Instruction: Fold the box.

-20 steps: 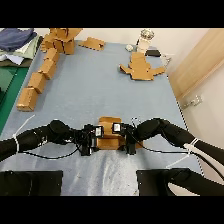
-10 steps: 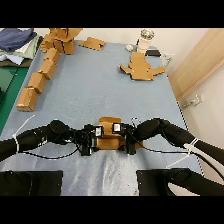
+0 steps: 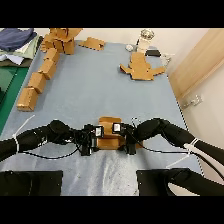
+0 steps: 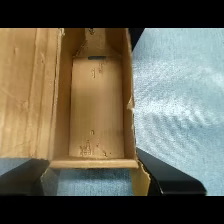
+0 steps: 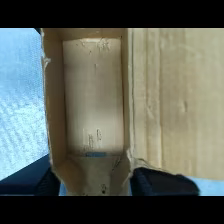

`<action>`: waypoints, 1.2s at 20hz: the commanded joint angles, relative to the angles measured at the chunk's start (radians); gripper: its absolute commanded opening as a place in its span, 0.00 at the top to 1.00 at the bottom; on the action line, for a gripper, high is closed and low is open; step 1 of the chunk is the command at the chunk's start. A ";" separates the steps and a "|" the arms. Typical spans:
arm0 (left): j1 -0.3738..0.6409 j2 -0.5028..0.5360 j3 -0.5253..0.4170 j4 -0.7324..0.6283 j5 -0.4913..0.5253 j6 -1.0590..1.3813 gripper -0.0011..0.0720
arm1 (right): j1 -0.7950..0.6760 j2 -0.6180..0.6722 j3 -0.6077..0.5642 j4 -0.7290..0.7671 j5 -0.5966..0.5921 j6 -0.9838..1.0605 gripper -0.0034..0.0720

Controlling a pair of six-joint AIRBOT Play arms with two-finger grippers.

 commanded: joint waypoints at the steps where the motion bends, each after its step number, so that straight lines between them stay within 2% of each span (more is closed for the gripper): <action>1: 0.000 -0.001 0.001 0.000 -0.001 0.000 0.45 | -0.001 0.001 0.001 0.007 0.003 0.000 0.02; 6: 0.000 0.000 0.001 0.000 -0.001 0.000 0.45 | -0.001 0.007 0.001 0.009 -0.006 0.001 0.02; 15: 0.000 -0.001 0.001 0.000 -0.001 0.000 0.45 | -0.019 0.076 0.011 -0.077 -0.012 0.106 0.02; 19: 0.000 0.000 0.001 0.000 -0.001 0.000 0.45 | -0.019 0.100 0.011 -0.088 -0.106 0.123 0.02; 24: 0.000 -0.001 0.001 0.000 -0.001 0.000 0.45 | -0.019 0.203 0.016 -0.142 -0.219 0.294 0.02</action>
